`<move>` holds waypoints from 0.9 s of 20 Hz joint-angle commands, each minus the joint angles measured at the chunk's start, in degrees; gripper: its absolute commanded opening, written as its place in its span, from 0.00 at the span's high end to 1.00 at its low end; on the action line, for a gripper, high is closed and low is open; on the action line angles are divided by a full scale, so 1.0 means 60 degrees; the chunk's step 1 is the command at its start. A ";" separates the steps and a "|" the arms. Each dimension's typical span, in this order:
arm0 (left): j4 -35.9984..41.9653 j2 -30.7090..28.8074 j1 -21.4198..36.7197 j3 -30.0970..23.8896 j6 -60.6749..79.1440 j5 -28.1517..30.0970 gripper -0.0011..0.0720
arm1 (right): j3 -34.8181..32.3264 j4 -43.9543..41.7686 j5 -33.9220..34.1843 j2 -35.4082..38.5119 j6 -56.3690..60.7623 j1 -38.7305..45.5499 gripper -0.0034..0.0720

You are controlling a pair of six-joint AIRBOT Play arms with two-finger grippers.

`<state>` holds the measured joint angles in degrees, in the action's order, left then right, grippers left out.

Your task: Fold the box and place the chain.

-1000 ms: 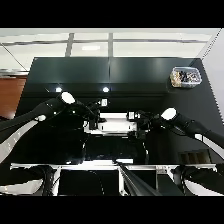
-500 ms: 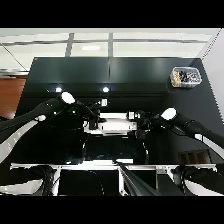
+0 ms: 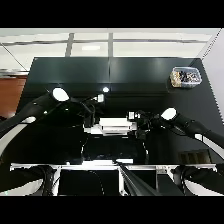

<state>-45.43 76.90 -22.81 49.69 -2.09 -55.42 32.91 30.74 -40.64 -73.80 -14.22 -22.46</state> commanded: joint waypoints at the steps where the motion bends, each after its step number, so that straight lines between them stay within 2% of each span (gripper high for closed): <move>1: -0.2022 -0.1341 0.0441 0.0051 -0.2565 -0.1257 0.27 | 0.0004 -0.0007 0.0000 -0.0007 0.0007 -0.0011 0.73; 2: -0.2342 -0.1672 0.0586 0.0047 -0.3348 -0.1767 0.32 | 0.0004 -0.0007 0.0000 -0.0007 0.0007 -0.0011 0.74; 3: -0.2433 -0.1934 0.0721 0.0047 -0.3920 -0.2342 0.50 | 0.0004 -0.0007 0.0000 -0.0007 0.0007 -0.0011 0.74; 4: -0.2302 -0.2073 0.0801 0.0047 -0.4233 -0.2983 0.80 | 0.0004 -0.0007 0.0000 -0.0007 0.0007 -0.0011 0.73; 5: -0.1891 -0.2087 0.0787 0.0011 -0.4306 -0.3814 0.95 | 0.0004 -0.0007 0.0000 -0.0007 0.0007 -0.0011 0.74; 6: -0.1126 -0.2040 0.0685 -0.0164 -0.4379 -0.4331 0.95 | 0.0004 -0.0007 0.0000 -0.0007 0.0007 -0.0011 0.74; 8: 0.0794 -0.1909 0.0149 -0.0943 -0.5049 -0.4229 0.95 | 0.0004 -0.0007 0.0000 -0.0007 0.0007 -0.0011 0.74; 10: 0.2302 -0.1825 -0.0710 -0.1763 -0.5053 -0.2688 0.95 | 0.0004 -0.0007 -0.0004 -0.0007 0.0007 -0.0011 0.74; 12: 0.3034 -0.1821 -0.1253 -0.2051 -0.5038 -0.0474 0.95 | 0.0004 -0.0007 -0.0004 -0.0007 0.0007 -0.0011 0.74; 13: 0.3246 -0.1821 -0.1220 -0.2014 -0.5038 0.0481 0.95 | 0.0004 -0.0007 -0.0004 -0.0007 0.0007 -0.0011 0.74; 15: 0.3850 -0.1821 -0.0772 -0.1923 -0.4870 0.1792 0.95 | 0.0004 -0.0007 -0.0004 -0.0007 0.0007 -0.0011 0.74; 18: 0.4561 -0.1723 -0.0051 -0.1902 -0.4433 0.2685 0.95 | 0.0004 -0.0007 -0.0004 -0.0007 0.0007 -0.0011 0.74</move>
<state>-23.59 66.13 -25.58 38.57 -30.26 -48.47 32.91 30.70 -40.64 -73.80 -14.17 -22.46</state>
